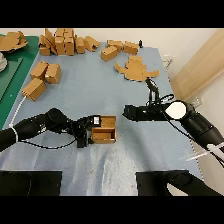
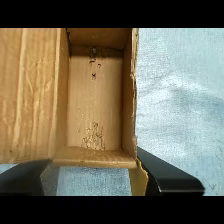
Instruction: Fold the box.
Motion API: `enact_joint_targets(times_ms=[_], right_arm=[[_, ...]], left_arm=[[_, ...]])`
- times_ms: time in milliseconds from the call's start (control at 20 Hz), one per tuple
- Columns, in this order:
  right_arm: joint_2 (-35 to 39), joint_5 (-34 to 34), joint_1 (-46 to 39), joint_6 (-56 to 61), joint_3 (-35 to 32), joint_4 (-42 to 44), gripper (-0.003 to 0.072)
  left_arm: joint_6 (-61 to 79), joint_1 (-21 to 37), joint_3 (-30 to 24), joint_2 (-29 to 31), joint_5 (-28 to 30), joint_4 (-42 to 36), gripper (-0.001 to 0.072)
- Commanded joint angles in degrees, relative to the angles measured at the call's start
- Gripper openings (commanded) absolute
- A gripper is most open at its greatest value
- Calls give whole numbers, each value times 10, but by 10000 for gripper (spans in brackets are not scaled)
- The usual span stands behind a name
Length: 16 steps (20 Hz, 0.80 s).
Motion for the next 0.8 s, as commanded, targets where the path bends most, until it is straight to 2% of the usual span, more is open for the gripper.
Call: enact_joint_targets(times_ms=[0, 100, 150, 300, 400, 500, 600, 650, 750], right_arm=[[-16, -10, -16, 2, 0, -16, 1], [-61, -9, -65, -32, 0, 30, 1], [-96, 0, -94, -92, 0, 97, 1], [-208, 76, -144, -410, 0, 408, 0], [-275, 172, -146, -567, 8, 527, 0], [-328, 288, -139, -602, 26, 528, 0], [-344, 408, -129, -643, 26, 518, 1], [-337, 436, -125, -663, 22, 521, 2], [-304, 417, -121, -678, 18, 514, 2]], left_arm=[[-1, 0, 0, 0, 0, 2, 523], [0, 0, 0, 0, 0, 2, 523], [0, 0, 0, 0, 0, 2, 523], [-1, 0, 0, 0, 0, 2, 523], [0, 0, 0, 0, 0, 2, 523], [-1, 0, 0, 0, 0, 2, 523], [0, 0, 0, 0, 0, 2, 523], [-1, 0, 0, 0, 0, 2, 523], [0, 0, 0, 0, 0, 2, 523]])
